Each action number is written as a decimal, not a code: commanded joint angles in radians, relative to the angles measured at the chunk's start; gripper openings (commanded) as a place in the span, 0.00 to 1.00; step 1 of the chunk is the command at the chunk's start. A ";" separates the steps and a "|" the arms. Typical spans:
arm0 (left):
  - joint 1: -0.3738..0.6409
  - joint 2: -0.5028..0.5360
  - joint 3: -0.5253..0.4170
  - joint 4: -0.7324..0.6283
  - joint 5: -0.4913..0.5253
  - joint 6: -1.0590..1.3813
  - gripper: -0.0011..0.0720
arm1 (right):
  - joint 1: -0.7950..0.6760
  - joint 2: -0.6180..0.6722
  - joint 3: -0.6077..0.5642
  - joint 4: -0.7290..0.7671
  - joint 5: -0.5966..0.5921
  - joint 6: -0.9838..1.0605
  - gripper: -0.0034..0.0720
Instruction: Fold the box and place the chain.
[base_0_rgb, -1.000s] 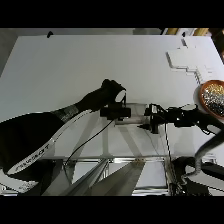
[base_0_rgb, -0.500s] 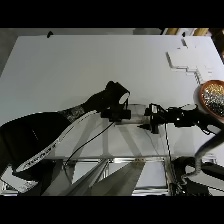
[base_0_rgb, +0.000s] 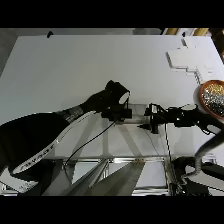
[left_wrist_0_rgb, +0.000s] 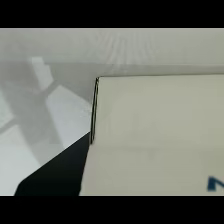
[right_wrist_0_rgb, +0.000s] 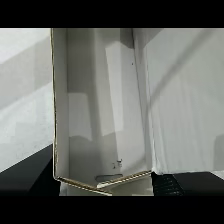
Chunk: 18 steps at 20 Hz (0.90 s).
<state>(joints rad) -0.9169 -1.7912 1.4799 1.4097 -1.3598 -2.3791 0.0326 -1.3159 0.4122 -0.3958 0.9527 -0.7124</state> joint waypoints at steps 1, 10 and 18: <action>0.019 0.046 0.001 0.005 -0.047 0.095 0.32 | 0.000 0.000 0.000 0.000 0.001 0.000 0.57; 0.071 0.349 -0.099 -0.016 -0.150 0.601 0.31 | 0.000 0.000 0.000 0.000 0.001 0.000 0.57; 0.237 0.615 -0.566 -0.242 0.212 1.293 0.76 | 0.000 0.000 0.000 0.000 0.001 0.000 0.57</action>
